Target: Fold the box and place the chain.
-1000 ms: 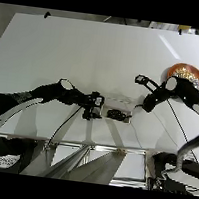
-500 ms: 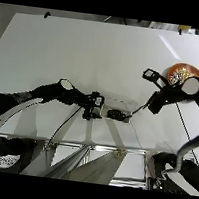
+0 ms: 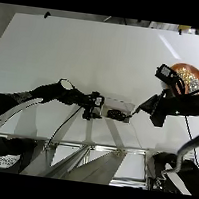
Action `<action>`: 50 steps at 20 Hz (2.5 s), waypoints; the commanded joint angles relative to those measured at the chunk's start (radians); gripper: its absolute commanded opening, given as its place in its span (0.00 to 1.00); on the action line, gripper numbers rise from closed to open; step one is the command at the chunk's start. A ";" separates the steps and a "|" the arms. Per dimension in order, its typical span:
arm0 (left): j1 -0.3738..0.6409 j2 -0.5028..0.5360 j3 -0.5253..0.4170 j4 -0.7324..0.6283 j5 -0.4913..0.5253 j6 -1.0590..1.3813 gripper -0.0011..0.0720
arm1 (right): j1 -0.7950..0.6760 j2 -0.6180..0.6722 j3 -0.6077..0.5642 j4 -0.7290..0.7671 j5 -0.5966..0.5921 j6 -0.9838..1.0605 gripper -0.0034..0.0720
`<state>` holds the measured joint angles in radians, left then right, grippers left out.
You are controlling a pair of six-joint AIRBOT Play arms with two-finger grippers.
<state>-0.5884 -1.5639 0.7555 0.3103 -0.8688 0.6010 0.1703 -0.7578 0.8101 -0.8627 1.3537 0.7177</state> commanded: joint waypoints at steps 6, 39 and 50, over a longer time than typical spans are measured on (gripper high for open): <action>0.001 0.001 0.001 0.000 0.000 0.000 0.25 | 0.231 -0.084 0.000 0.041 -0.285 0.024 0.06; 0.001 0.001 0.001 0.000 0.000 0.000 0.25 | 0.323 -0.441 0.035 -0.205 -0.254 0.134 0.18; 0.001 0.001 0.001 0.000 0.000 0.000 0.25 | 0.348 -0.312 -0.010 -0.201 -0.258 0.032 0.29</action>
<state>-0.5884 -1.5639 0.7555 0.3103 -0.8688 0.6014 0.5163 -1.0893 0.8181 -1.0653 1.0866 0.7734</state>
